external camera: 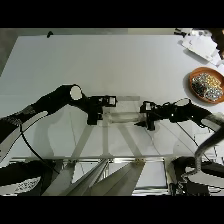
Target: Fold the box and place the chain.
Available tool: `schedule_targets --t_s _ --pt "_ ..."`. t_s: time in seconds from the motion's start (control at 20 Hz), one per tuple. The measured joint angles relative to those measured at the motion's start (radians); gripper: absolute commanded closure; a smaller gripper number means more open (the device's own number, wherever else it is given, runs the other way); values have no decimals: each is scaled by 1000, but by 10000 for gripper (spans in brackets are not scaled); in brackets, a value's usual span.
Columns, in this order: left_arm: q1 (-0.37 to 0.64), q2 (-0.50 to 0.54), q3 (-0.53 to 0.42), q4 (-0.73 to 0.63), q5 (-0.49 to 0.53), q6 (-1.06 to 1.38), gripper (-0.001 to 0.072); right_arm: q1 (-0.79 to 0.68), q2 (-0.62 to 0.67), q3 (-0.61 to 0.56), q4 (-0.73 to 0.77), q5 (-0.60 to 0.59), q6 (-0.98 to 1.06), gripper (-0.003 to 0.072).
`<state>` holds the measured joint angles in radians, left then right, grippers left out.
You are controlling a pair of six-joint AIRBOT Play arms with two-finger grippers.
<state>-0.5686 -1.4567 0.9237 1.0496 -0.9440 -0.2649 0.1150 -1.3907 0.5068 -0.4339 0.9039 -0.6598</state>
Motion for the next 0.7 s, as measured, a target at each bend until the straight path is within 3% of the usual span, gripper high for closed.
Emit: schedule_targets --t_s 0.4,0.7 --pt "-23 0 0 -23 -48 -7 437 0 0 0 0 0 0 388" --pt "-74 0 0 -23 -2 -8 439 -1 0 1 2 -3 1 388"
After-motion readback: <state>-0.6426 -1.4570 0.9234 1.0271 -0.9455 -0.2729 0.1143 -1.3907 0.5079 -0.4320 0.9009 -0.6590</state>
